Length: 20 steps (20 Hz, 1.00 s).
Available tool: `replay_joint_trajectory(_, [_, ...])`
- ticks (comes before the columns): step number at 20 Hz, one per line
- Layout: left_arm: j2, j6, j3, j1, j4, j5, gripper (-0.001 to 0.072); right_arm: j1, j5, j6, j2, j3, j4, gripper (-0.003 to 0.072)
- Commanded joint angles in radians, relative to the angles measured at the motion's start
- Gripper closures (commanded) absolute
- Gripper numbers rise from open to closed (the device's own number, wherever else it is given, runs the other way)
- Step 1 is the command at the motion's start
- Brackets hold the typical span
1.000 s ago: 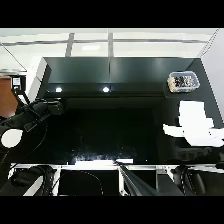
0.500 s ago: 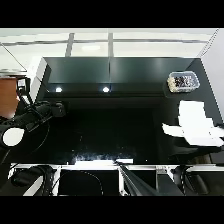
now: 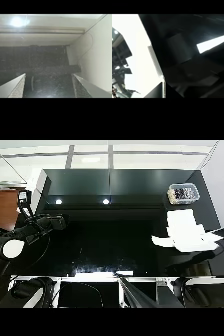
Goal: Fold the box and place the chain.
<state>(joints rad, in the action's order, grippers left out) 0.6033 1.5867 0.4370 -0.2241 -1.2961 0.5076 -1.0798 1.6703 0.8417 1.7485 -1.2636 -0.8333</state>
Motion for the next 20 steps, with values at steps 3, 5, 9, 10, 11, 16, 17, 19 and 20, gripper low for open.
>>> replay_joint_trajectory(3, [-0.002, 0.0, 0.001, -0.001, 0.015, 0.004, 0.0008, 0.135, -0.107, 0.03, -0.15, 0.187, 0.169, 0.0677])
replay_joint_trajectory(5, [-0.011, 0.0, 0.001, -0.001, 0.057, 0.047, 0.0008, 0.225, -0.229, 0.042, -0.272, 0.317, 0.24, 0.0677])
replay_joint_trajectory(9, [-0.008, 0.0, 0.001, -0.001, 0.099, 0.138, 0.0007, 0.452, -0.452, 0.052, -0.509, 0.554, 0.366, 0.0677])
replay_joint_trajectory(10, [-0.008, 0.0, 0.001, -0.001, 0.117, 0.154, 0.0007, 0.509, -0.488, 0.051, -0.561, 0.603, 0.41, 0.0677])
replay_joint_trajectory(11, [-0.008, 0.0, 0.001, -0.001, 0.138, 0.164, 0.0007, 0.573, -0.525, 0.034, -0.617, 0.651, 0.446, 0.0677])
replay_joint_trajectory(16, [-0.005, -0.001, 0.001, -0.001, 0.222, 0.22, 0.0007, 0.844, -0.589, -0.311, -0.846, 0.842, 0.535, 0.0677])
replay_joint_trajectory(17, [0.0, -0.001, 0.001, -0.001, 0.245, 0.233, 0.0007, 0.887, -0.606, -0.323, -0.87, 0.874, 0.544, 0.0677])
replay_joint_trajectory(19, [0.024, -0.001, 0.001, -0.001, 0.316, 0.245, 0.0007, 0.97, -0.635, -0.333, -0.883, 0.911, 0.551, 0.0677])
replay_joint_trajectory(20, [0.042, -0.001, 0.001, -0.001, 0.349, 0.257, 0.0007, 1.019, -0.663, -0.343, -0.883, 0.923, 0.552, 0.0677])
